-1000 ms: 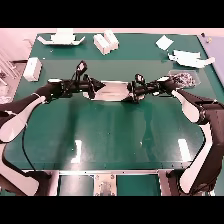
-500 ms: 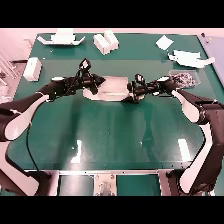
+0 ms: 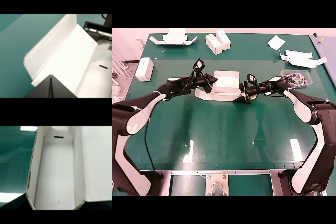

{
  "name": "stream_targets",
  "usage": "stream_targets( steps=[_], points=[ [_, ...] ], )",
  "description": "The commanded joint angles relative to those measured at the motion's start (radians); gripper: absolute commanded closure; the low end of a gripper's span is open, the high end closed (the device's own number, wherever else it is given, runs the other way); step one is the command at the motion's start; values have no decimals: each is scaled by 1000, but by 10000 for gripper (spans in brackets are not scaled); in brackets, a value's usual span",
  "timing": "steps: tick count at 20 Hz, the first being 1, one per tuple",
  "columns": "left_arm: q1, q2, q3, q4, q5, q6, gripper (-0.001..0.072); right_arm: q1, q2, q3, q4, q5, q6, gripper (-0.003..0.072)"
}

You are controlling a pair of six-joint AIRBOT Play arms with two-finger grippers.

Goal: Fold the box and place the chain.

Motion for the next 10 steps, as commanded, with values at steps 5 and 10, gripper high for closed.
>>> stream_targets(
  steps=[5, 10],
  points=[
    [0, -40, 20, 4, 32, -1, 690, 0, 0, 0, 0, 0, 0, 147],
    [-1, -51, 20, 28, 23, -27, 690, 0, 0, 0, 0, 0, 0, 146]
  ],
)
